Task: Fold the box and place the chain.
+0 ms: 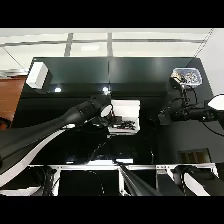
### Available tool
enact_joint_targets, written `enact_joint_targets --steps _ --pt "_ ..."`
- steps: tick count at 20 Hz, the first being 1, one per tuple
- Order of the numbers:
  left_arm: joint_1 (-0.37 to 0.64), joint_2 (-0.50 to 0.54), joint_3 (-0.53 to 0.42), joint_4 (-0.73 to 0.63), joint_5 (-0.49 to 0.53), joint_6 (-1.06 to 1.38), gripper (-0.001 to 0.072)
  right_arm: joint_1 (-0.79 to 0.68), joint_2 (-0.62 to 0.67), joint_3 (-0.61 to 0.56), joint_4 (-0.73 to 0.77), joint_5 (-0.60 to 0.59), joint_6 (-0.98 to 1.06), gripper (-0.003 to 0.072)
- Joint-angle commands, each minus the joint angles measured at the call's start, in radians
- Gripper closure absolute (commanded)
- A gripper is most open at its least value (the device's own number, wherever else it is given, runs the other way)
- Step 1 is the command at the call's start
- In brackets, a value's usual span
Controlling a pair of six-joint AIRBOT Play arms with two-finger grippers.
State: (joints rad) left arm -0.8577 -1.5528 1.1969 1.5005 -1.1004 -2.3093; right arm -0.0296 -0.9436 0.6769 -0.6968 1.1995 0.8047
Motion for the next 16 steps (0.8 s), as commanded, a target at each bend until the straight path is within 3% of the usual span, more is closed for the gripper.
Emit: enact_joint_targets --steps 1,4,6,8,10,12,13,14,16 --pt "-0.013 0.082 0.015 0.111 -0.037 0.008 0.0218 0.007 0.001 -0.001 -0.02 -0.01 -0.001 0.0399" --pt "-0.024 0.216 -0.021 0.242 -0.077 0.035 0.0218 0.007 0.001 -0.003 -0.032 -0.026 -0.001 0.0399" --pt "-0.01 0.325 -0.119 0.334 -0.081 0.023 0.0217 0.007 0.001 -0.003 -0.055 -0.031 -0.001 0.0399" --pt "0.069 0.433 -0.26 0.323 -0.029 -0.003 0.0217 0.006 0.001 -0.003 -0.076 -0.035 0.0 0.0399" --pt "0.199 0.516 -0.407 0.137 0.144 0.045 0.0217 0.007 0.001 -0.003 -0.079 -0.037 0.0 0.0399" --pt "0.311 0.536 -0.536 -0.294 0.364 0.43 0.0215 0.007 0.001 -0.003 -0.079 -0.038 -0.001 0.0399" --pt "0.344 0.526 -0.583 -0.561 0.401 0.745 0.0165 0.007 0.001 -0.003 -0.08 -0.042 -0.001 0.0399" --pt "0.36 0.509 -0.607 -0.748 0.381 1.054 0.0017 0.007 0.001 -0.003 -0.08 -0.045 -0.001 0.0399" --pt "0.352 0.467 -0.613 -0.852 0.339 1.493 -0.0008 0.007 0.001 -0.003 -0.08 -0.055 0.0 0.0399"
